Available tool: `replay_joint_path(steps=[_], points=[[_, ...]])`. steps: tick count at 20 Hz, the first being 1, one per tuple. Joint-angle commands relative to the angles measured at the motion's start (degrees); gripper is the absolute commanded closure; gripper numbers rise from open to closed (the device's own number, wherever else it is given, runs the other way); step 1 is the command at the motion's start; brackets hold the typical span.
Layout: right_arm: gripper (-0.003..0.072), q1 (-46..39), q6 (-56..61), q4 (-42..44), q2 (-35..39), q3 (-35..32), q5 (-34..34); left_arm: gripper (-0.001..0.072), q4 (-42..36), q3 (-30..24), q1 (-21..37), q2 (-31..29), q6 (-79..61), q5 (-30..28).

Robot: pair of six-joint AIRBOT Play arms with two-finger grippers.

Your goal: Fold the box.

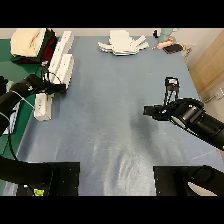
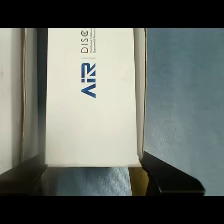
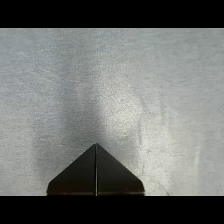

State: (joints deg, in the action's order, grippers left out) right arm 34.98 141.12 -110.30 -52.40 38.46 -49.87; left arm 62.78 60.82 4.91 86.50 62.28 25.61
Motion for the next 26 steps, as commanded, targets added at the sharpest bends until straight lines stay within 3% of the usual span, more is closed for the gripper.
replay_joint_path(steps=[1,4,8,22,24,26], points=[[0.0682,0.0,0.0,-0.1,0.0,0.0,0.6,0.0192,0.0,6.7,0.1,5.4,0.2,-0.2],[0.0683,0.0,0.0,-0.1,0.0,0.0,0.9,0.0192,0.0,10.3,0.1,9.7,0.1,-1.9],[0.0682,0.0,0.0,-0.1,0.0,0.0,0.9,0.0192,0.0,10.9,0.1,10.8,0.1,-6.1],[0.0682,0.0,0.0,-0.1,0.0,0.0,0.9,0.0190,0.0,10.9,0.1,10.8,0.2,-5.7],[0.0682,0.0,0.0,-0.1,0.0,0.0,0.9,0.0068,0.0,10.9,0.1,10.8,0.2,-5.7],[0.0683,0.0,0.0,-0.1,0.0,0.0,0.9,0.0053,0.0,10.9,0.1,10.8,0.2,-5.6]])
